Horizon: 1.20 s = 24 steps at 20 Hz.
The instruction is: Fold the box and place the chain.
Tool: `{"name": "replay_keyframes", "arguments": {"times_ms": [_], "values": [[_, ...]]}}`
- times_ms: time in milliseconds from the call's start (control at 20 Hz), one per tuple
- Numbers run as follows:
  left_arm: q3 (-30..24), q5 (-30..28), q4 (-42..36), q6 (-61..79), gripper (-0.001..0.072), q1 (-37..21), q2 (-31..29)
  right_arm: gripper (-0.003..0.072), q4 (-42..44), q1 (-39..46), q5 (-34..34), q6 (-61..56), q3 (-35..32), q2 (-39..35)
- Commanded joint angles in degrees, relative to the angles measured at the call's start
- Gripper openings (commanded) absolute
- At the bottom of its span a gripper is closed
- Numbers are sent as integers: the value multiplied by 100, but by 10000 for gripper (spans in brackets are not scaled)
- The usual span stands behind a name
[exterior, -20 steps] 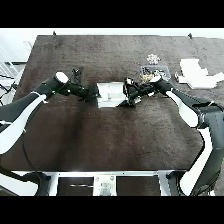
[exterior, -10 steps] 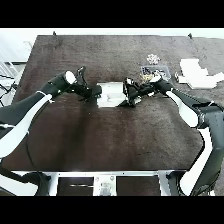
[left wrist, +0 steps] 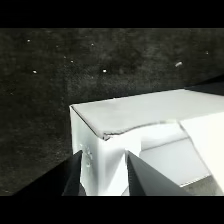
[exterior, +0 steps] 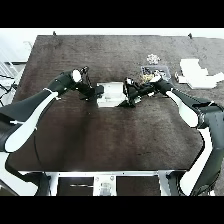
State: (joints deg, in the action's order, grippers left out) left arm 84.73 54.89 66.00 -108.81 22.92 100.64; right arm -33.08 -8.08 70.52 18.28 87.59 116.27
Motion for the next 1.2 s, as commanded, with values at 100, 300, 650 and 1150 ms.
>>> {"name": "replay_keyframes", "arguments": {"times_ms": [100, 300, 650, 1150], "values": [[356, 463, 280, -238, 366, 50, 282, 576, 0, 0, 2, -4, 2, -2], [1047, 1010, 671, -501, 366, 175, 649, 576, 0, 0, 2, -4, 2, -2], [2131, 2048, 1161, -898, 365, 289, 1213, 576, 0, 0, 2, -4, 2, -2], [2592, 2535, 1655, -1123, 364, 466, 1495, 576, 0, 0, 2, -4, 2, -2]]}}
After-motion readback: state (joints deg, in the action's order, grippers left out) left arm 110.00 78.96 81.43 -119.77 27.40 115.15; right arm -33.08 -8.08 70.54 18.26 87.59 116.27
